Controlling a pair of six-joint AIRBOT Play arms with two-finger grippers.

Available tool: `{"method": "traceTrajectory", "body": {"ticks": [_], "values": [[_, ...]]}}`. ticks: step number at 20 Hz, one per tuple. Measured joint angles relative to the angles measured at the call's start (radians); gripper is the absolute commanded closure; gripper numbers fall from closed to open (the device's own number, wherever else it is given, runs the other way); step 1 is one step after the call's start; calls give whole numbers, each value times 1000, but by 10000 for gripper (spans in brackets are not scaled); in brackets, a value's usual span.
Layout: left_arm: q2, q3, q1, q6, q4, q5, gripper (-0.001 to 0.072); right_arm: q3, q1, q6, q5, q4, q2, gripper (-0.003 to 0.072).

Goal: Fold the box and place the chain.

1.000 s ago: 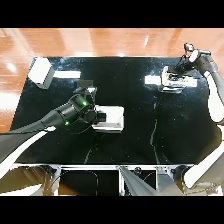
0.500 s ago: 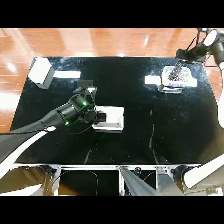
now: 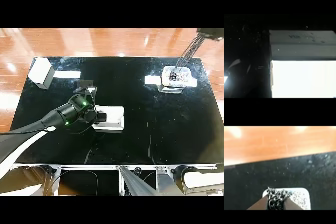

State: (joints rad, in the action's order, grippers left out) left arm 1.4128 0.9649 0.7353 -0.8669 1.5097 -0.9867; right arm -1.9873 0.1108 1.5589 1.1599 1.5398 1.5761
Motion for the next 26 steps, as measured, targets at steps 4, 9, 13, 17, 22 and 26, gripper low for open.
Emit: {"method": "traceTrajectory", "body": {"ticks": [4, 9, 13, 17, 22, 26], "values": [[0, 0, 0, 0, 10, 0, 689, -2, -4, -11, 28, -48, -110, 656], [0, 0, 0, 0, 18, 1, 689, 41, -75, -39, 110, -105, -266, 655], [0, 0, 0, 0, 21, 3, 689, 154, -224, -62, 185, -120, -412, 655], [0, 0, 0, 0, 21, 11, 689, 287, -402, -51, 249, -124, -531, 655], [0, 0, 0, 0, 21, 22, 689, 346, -613, -7, 288, -130, -578, 655], [0, 0, 0, 0, 21, 26, 689, 361, -740, 32, 274, -133, -586, 656]]}}
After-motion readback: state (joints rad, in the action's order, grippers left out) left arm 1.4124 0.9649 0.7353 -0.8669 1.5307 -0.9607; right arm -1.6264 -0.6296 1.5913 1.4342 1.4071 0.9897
